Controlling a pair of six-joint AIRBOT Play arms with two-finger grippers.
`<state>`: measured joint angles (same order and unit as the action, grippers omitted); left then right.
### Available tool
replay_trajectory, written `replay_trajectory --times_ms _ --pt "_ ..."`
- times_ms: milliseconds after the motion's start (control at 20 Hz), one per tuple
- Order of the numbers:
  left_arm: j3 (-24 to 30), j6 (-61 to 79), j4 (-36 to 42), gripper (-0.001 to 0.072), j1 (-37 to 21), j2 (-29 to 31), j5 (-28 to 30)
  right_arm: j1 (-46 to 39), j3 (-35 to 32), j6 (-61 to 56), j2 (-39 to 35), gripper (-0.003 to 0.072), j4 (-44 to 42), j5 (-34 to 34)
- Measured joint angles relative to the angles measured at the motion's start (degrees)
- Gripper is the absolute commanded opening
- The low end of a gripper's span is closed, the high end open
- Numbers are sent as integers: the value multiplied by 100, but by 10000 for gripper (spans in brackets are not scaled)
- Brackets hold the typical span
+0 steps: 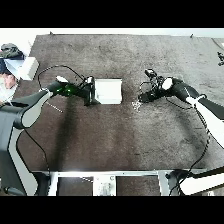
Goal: Fold the box and place the chain.
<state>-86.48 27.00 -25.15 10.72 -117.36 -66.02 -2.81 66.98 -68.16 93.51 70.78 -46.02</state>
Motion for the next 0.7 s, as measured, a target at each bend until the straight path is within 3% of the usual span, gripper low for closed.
replay_trajectory --times_ms 150,400,700 --pt "0 0 0 534 0 0 0 28 0 -37 17 -15 -57 -2" --pt "0 0 0 534 0 0 0 44 -2 -42 -201 -14 -76 -72" --pt "0 0 0 534 0 0 0 144 -2 -42 -1156 -14 -240 -205"
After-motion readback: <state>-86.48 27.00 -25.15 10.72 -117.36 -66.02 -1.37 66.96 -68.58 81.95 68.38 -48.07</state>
